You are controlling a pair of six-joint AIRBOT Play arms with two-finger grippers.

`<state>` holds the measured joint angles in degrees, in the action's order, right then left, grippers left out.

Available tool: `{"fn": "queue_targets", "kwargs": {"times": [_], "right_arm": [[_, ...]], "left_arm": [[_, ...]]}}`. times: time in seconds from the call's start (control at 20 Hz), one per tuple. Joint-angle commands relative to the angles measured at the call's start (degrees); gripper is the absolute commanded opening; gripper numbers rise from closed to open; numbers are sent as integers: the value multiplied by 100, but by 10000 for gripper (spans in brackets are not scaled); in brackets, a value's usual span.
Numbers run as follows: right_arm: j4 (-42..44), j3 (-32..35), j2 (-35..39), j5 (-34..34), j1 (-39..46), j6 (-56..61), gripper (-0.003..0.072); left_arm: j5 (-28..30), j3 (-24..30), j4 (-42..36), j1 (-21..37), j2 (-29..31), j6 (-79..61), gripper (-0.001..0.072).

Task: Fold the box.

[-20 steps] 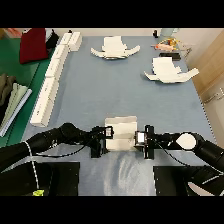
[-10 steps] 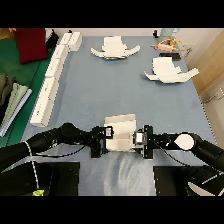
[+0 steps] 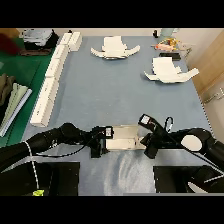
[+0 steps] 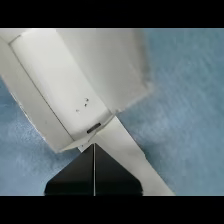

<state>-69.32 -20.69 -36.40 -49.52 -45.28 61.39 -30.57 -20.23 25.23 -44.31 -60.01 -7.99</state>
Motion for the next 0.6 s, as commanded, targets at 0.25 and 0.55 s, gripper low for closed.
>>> {"fn": "queue_targets", "kwargs": {"times": [0.25,0.55], "right_arm": [[-3287,-787,400,-2382,966,6284,5],[-1491,-433,-629,-1779,1917,4830,6]], "left_arm": [[4,-2,7,2,0,-13,525],[4,-2,7,2,0,-13,525]]}}
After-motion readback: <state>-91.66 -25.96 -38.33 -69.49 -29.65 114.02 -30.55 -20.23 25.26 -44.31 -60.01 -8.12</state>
